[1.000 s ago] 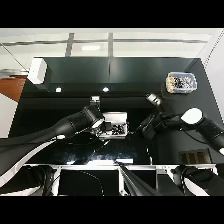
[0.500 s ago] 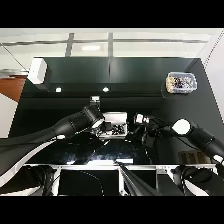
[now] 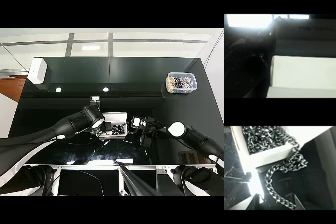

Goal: Fold the box and place the chain.

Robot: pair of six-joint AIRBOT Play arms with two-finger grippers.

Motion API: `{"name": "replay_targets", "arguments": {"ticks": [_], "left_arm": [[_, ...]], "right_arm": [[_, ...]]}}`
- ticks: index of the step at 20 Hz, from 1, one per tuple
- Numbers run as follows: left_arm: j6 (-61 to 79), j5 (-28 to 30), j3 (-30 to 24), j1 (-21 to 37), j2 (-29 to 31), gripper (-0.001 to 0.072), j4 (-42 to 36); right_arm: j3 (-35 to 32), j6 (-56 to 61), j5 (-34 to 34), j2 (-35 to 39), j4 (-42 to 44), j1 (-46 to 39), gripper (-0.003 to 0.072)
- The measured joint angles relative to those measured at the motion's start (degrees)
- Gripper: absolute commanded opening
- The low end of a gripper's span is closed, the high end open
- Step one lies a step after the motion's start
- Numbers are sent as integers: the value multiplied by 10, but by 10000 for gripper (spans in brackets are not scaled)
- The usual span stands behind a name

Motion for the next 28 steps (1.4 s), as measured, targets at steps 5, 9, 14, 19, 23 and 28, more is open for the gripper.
{"name": "replay_targets", "arguments": {"ticks": [5,9,14,19,23,28], "left_arm": [[0,0,0,0,0,31,0],[0,0,0,0,0,31,0],[0,0,0,0,0,31,0],[0,0,0,0,0,31,0],[0,0,0,0,0,31,0],[0,0,0,0,0,31,0]], "right_arm": [[0,-3,-37,-12,4,15,346],[0,-3,-44,-14,5,18,343],[0,-2,-32,-15,4,19,61],[14,71,-29,8,-21,18,42],[50,173,-9,69,-59,18,42],[136,296,36,153,-88,17,42]]}}
